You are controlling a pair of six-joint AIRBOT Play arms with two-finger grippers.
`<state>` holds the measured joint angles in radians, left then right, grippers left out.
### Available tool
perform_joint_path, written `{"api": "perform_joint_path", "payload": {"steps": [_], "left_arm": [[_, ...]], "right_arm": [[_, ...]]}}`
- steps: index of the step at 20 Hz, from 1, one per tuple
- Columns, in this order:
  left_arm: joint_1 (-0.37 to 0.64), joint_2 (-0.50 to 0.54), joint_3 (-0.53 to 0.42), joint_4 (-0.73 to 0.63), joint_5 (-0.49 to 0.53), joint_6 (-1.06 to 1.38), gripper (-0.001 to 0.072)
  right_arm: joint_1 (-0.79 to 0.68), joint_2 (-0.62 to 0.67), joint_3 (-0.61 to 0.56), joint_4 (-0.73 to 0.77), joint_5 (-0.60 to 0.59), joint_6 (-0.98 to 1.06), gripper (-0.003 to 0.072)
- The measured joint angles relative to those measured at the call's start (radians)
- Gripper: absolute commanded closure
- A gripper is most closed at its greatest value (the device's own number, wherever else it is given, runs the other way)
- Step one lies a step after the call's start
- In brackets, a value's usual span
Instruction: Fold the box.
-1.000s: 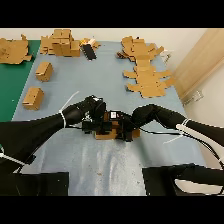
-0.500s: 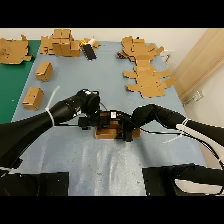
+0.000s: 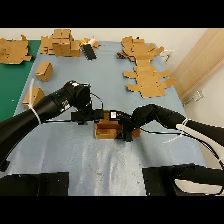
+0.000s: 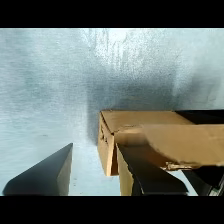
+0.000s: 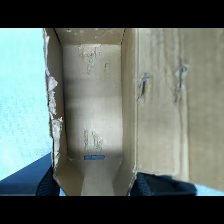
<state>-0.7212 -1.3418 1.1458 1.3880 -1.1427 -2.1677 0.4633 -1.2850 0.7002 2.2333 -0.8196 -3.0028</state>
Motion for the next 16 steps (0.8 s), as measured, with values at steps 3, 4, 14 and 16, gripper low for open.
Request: {"api": "perform_joint_path", "payload": {"steps": [3,4,14,16], "left_arm": [[0.008,0.021,0.000,0.008,-0.037,0.037,0.0709],[0.010,0.027,0.000,0.025,-0.055,0.049,0.0697],[0.359,0.003,-0.113,0.042,0.087,0.555,0.0698],[0.506,-0.048,-0.133,-0.130,0.153,0.820,0.0698]], "right_arm": [[0.000,0.000,0.000,0.000,0.000,0.000,0.0187],[0.000,0.000,0.000,0.000,0.000,0.000,0.0187],[0.000,0.000,0.000,-0.001,-0.004,0.000,0.0187],[0.000,0.000,0.000,-0.001,-0.004,0.000,0.0187]]}}
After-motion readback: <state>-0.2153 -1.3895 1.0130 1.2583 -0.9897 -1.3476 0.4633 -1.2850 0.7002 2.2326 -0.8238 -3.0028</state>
